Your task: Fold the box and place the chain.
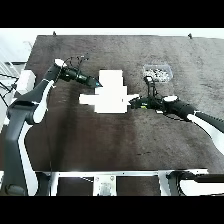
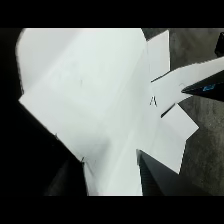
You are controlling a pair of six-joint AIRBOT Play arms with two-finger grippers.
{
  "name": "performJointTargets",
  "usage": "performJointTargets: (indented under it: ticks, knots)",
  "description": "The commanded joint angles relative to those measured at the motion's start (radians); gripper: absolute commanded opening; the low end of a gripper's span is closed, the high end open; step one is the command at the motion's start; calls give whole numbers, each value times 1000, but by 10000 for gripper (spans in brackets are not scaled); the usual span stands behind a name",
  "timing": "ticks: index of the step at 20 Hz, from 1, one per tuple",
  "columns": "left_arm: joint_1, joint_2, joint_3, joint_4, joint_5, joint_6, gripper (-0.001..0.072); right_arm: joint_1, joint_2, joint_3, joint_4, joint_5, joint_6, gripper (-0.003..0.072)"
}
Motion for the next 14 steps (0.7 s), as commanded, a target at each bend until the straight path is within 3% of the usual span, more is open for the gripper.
performJointTargets:
  ticks: [1, 4, 5, 14]
  knots:
    - [0, -21, 1, -26, -19, 14, 464, 1, 0, 0, 0, 0, -1, 14]
    - [-1, -25, 1, -36, -20, 28, 459, 1, 0, 0, 0, 0, -1, 14]
    - [-1, -25, 1, -47, -21, 32, 350, 1, 0, 0, 0, 0, -1, 14]
    - [-35, -25, 1, -46, 9, 101, 347, 1, 0, 0, -10, 0, -1, 14]
